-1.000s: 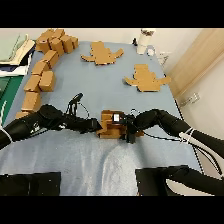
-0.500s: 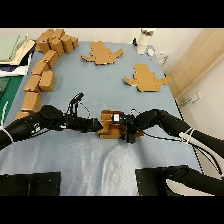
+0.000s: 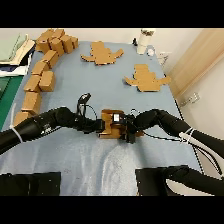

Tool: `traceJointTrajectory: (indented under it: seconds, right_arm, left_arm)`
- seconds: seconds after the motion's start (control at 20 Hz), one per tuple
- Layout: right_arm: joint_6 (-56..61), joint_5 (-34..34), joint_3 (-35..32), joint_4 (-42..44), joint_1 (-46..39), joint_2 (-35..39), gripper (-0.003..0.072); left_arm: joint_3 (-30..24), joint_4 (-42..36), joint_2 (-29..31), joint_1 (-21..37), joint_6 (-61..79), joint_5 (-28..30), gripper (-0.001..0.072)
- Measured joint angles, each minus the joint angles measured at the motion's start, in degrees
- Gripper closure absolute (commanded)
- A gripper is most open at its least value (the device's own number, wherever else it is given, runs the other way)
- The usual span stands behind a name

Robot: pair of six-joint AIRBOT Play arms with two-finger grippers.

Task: Fold the box.

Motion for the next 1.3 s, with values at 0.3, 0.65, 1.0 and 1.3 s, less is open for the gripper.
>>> traceJointTrajectory:
  seconds: [0.3, 0.65, 1.0, 1.3]
  right_arm:
    - [0.02, -0.02, 0.0, -0.13, -0.02, 0.0, 0.0114]
    - [0.0, -0.02, 0.0, 0.04, 0.0, 0.0, 0.0115]
    - [0.0, 0.02, 0.0, 0.04, 0.0, 0.0, 0.0114]
    - [0.0, 0.0, 0.0, 0.02, 0.0, 0.0, 0.0114]
  left_arm:
    - [7.98, 13.46, -5.11, -4.37, -13.0, -5.42, 0.0297]
    - [13.64, 25.68, -7.98, -7.34, -26.16, -13.07, 0.0297]
    - [18.32, 31.67, -8.57, -8.7, -31.89, -18.73, 0.0298]
    - [21.7, 33.14, -13.18, -9.86, -34.18, -23.15, 0.0298]
